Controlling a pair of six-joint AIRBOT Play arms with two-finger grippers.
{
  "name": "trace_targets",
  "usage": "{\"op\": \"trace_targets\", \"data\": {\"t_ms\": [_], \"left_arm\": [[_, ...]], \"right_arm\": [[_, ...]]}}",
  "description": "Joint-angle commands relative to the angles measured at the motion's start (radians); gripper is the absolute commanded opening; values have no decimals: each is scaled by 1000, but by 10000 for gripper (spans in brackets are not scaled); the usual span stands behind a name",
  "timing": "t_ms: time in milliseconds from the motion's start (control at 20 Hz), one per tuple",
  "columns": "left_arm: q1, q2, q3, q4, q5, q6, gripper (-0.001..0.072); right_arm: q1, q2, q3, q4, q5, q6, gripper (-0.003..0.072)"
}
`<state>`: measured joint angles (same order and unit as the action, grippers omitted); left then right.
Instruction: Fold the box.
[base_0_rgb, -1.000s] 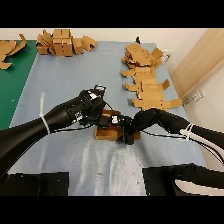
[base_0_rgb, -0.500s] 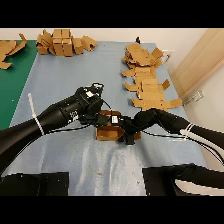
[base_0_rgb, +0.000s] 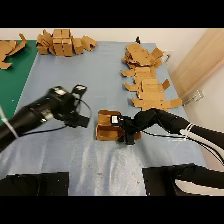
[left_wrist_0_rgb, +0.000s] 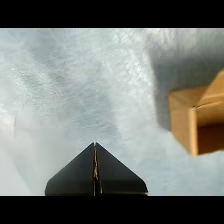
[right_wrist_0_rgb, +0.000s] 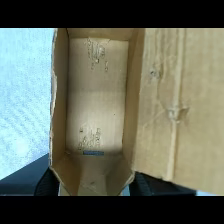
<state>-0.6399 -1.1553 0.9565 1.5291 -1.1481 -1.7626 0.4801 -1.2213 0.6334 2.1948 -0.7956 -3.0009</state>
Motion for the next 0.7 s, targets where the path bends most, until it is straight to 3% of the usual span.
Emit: {"op": "trace_targets", "data": {"t_ms": [0, 150, 250, 450, 550, 650], "left_arm": [[350, 42, -104, -394, 167, 766, 10], [619, -74, -98, -783, 200, 1411, 11], [676, -165, -75, -938, 190, 1651, 11], [616, -286, -39, -1123, 252, 1788, 12], [543, -289, -35, -1098, 229, 1933, 12], [486, -270, -46, -1026, 157, 1922, 11]], "right_arm": [[0, 1, 1, 0, 1, 0, 495], [0, 1, 1, 0, 1, 0, 495], [0, 1, 1, 0, 1, 0, 494], [0, 1, 1, 0, 2, 0, 495], [0, 1, 1, -1, 1, 0, 495], [0, 1, 1, -11, 1, 0, 495]]}}
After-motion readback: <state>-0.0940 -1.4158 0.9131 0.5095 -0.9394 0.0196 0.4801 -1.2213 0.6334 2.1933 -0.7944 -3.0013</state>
